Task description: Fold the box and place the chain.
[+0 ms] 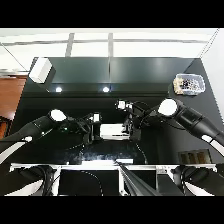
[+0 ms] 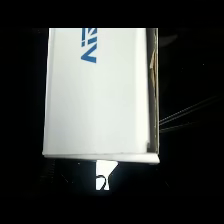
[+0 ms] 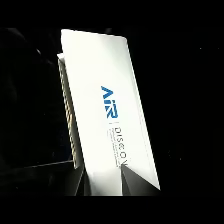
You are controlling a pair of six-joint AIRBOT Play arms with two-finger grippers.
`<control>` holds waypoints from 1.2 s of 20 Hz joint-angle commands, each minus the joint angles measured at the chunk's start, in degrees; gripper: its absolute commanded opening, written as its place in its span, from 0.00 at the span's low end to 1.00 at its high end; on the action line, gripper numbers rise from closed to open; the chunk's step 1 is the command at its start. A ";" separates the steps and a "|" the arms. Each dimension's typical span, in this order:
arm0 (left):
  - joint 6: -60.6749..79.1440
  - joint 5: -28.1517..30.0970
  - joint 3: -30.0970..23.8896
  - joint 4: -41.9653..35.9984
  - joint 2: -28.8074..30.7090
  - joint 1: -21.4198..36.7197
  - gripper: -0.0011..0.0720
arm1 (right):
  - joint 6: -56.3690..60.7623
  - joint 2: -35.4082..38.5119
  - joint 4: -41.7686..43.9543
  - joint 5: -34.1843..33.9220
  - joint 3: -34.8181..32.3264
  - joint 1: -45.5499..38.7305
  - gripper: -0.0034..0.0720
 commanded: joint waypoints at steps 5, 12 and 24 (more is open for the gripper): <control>0.11 -0.09 0.02 0.04 -0.02 -0.04 0.56 | 1.68 0.00 -0.09 -0.20 -0.02 0.04 0.37; 0.11 -0.09 0.02 0.04 -0.02 -0.04 0.56 | 1.68 -1.18 -0.07 -1.14 -0.04 2.56 0.37; 0.11 -0.09 0.02 0.04 -0.02 -0.04 0.56 | 2.51 -1.38 -0.52 -1.77 -0.68 2.54 0.48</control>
